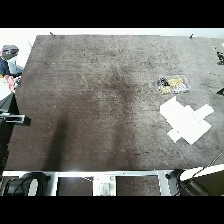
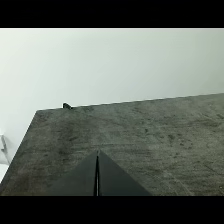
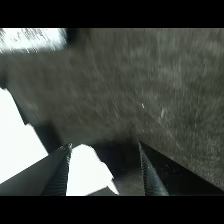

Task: Fold the box and place the chain.

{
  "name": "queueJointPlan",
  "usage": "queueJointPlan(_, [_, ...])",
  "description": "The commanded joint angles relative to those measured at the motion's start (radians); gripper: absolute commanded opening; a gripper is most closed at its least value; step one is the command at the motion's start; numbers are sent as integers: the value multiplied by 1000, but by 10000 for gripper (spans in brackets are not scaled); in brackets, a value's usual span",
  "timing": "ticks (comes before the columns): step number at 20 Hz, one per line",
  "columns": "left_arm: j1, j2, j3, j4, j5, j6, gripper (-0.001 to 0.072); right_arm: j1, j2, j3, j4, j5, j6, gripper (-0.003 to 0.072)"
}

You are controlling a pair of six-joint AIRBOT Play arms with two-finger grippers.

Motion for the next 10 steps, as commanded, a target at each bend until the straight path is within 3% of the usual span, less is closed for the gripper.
queueJointPlan(1, [1, 0, 0, 0, 0, 0, 11, 21, -122, 63, -113, 105, -59, 475])
queueJointPlan(10, [1, 0, 0, 0, 0, 0, 11, 30, -232, 50, -81, 261, -137, 472])
